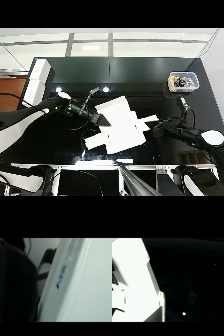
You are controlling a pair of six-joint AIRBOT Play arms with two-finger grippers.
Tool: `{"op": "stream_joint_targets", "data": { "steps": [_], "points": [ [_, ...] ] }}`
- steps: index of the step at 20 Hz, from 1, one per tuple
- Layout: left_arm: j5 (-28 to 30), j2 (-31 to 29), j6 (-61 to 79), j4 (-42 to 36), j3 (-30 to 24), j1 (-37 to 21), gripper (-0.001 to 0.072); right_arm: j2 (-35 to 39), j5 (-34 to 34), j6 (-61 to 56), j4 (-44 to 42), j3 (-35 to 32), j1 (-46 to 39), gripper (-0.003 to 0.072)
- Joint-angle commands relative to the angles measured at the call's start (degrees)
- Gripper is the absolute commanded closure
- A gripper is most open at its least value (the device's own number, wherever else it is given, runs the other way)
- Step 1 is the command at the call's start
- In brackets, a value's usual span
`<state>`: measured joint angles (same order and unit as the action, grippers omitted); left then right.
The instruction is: Fold the box and place the chain.
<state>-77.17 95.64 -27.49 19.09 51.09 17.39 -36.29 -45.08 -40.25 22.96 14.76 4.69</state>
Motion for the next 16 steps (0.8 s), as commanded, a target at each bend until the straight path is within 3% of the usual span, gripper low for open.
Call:
{"op": "stream_joint_targets", "data": {
  "steps": [1,2,4,5,6,8,10,11,12,13,16],
  "points": [
    [-0.7,0.3,0.9,4.6,1.5,0.0,0.0439,0.1,0.1,0.0,0.0,0.0,0.0,0.0672],
    [-0.7,0.3,0.9,4.7,1.6,-0.2,0.0474,0.1,0.1,0.0,0.0,0.0,0.0,0.0672],
    [-0.7,0.3,0.9,4.3,1.7,-0.5,0.0476,0.1,0.1,0.0,0.0,0.0,0.0,0.0672],
    [-0.7,0.3,0.9,4.3,1.7,-0.5,0.0504,0.1,0.1,0.0,0.0,0.0,0.0,0.0672],
    [-0.7,0.3,0.9,4.3,1.7,-0.4,0.0587,0.1,0.1,0.0,0.0,0.0,0.0,0.0672],
    [-0.7,0.3,0.9,4.3,1.7,-0.5,0.0597,0.1,0.1,0.0,0.0,0.0,0.0,0.0671],
    [-0.6,0.3,0.9,4.3,1.7,-0.5,0.0679,0.1,0.1,0.0,0.0,0.0,0.0,0.0670],
    [-0.6,0.3,0.9,4.3,1.7,-0.5,0.0679,0.1,0.1,0.0,0.0,0.0,0.0,0.0663],
    [-0.6,0.3,0.9,4.3,1.8,-0.5,0.0680,0.1,0.1,0.0,0.0,0.0,0.0,0.0517],
    [-0.5,0.3,0.8,4.3,2.0,-0.5,0.0681,0.1,0.1,-0.1,0.0,0.0,0.0,0.0306],
    [0.2,0.0,-0.2,5.6,3.0,-0.5,0.0682,0.1,0.3,0.0,1.4,0.6,-0.2,0.0291]
  ]
}}
